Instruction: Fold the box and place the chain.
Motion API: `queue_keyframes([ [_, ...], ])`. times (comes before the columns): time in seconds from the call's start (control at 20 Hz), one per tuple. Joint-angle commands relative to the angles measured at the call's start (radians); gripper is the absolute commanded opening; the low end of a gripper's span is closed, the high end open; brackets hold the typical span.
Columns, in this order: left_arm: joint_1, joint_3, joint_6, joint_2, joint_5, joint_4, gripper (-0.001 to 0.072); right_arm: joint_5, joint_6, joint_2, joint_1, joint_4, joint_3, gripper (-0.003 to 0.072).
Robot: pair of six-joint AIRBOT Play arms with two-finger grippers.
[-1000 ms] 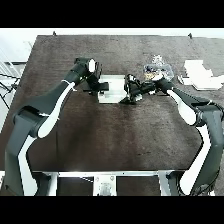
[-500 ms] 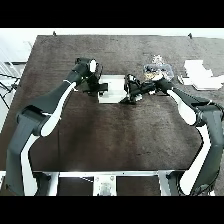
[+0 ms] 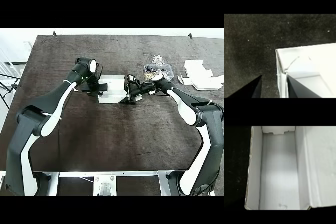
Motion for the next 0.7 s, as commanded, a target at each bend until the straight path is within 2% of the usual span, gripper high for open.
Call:
queue_keyframes([
  [0.0, 0.001, 0.001, 0.005, -0.001, 0.006, 0.018, 0.0352, 0.0, 0.0, 0.0, 0.0, 0.0, 0.0, 0.0582],
  [0.35, 0.0, 0.001, 0.007, -0.013, 0.025, -0.013, 0.035, 0.0, 0.0, 0.0, 0.0, 0.0, 0.0, 0.0582],
  [0.4, 0.0, 0.001, 0.008, -0.02, 0.024, -0.02, 0.0308, 0.0, 0.0, 0.0, 0.0, 0.0, 0.0, 0.0582],
  [0.5, 0.0, 0.001, 0.04, -0.022, 0.046, -0.052, 0.0117, 0.0, 0.0, 0.0, 0.0, 0.0, 0.0, 0.0582],
  [0.55, 0.001, 0.001, 0.053, -0.022, 0.053, -0.064, 0.0074, 0.0, 0.0, 0.0, 0.0, -0.001, 0.0, 0.0582],
  [0.65, 0.001, 0.001, 0.052, -0.023, 0.037, -0.064, 0.0066, 0.0, 0.0, 0.0, 0.0, 0.0, 0.0, 0.0582],
])
